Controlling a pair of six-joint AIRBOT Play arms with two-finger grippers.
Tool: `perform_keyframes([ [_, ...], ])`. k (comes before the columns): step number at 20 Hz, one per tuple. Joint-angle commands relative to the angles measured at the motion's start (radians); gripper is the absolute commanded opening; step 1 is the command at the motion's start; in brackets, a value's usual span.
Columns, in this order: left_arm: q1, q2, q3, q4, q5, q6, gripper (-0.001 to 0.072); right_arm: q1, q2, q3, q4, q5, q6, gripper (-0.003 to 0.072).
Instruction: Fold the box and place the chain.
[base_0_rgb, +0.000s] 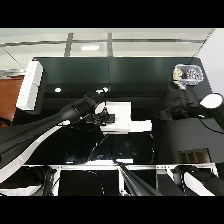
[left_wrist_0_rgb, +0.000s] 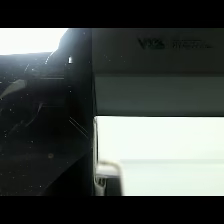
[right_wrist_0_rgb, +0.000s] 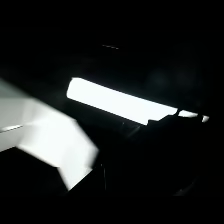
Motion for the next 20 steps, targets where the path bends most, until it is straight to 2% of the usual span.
perform_keyframes([
  [1, 0.001, 0.001, 0.000, 0.001, 0.000, 0.001, 0.0024, -0.259, 0.010, -0.094, -0.019, 0.002, 0.320, 0.0015],
  [3, 0.001, 0.001, 0.000, 0.001, 0.000, 0.000, 0.0024, -0.276, -0.045, -0.133, 0.031, 0.024, 0.264, 0.0014],
  [5, 0.001, 0.001, 0.000, 0.001, 0.000, 0.000, 0.0025, -0.218, -0.149, -0.136, 0.098, 0.081, 0.170, 0.0014],
  [9, 0.001, 0.001, 0.000, 0.004, 0.000, 0.001, 0.0024, -0.036, -0.342, -0.136, 0.387, 0.084, -0.077, 0.0015],
  [12, 0.001, 0.001, 0.000, 0.003, 0.000, 0.000, 0.0025, 0.057, -0.380, -0.132, 0.546, 0.071, -0.223, 0.0016],
  [18, 0.001, 0.001, 0.000, 0.003, 0.000, 0.000, 0.0025, 0.080, -0.380, -0.054, 0.502, 0.135, -0.254, 0.0027],
  [19, 0.001, 0.001, 0.000, 0.003, 0.000, 0.001, 0.0024, 0.080, -0.380, -0.039, 0.501, 0.143, -0.243, 0.0179],
  [20, 0.001, 0.001, 0.000, 0.003, 0.000, 0.000, 0.0025, 0.080, -0.380, -0.026, 0.503, 0.150, -0.227, 0.0395],
])
